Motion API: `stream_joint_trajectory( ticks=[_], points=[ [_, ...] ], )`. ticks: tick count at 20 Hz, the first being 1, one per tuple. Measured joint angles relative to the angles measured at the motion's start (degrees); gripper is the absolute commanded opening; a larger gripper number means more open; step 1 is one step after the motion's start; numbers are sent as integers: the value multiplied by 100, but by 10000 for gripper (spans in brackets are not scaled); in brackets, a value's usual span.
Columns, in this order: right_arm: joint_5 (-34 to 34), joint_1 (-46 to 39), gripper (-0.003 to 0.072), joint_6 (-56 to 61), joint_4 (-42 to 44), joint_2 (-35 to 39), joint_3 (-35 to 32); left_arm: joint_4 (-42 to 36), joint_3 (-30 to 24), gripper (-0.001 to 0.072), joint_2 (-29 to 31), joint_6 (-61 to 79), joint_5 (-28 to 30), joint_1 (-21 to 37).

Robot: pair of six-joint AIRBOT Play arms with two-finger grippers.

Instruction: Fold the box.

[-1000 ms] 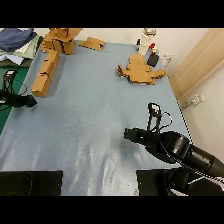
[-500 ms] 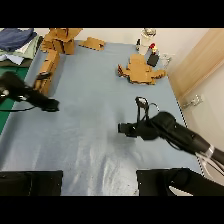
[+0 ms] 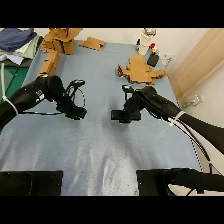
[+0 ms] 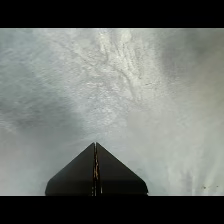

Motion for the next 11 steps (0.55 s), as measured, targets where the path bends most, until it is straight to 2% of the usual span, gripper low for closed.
stream_joint_trajectory(
  ticks=[11],
  points=[
    [-256, -22, 3, -177, 125, -197, 144, -151, 13, 13, -81, -164, -87, -105]
  ],
)
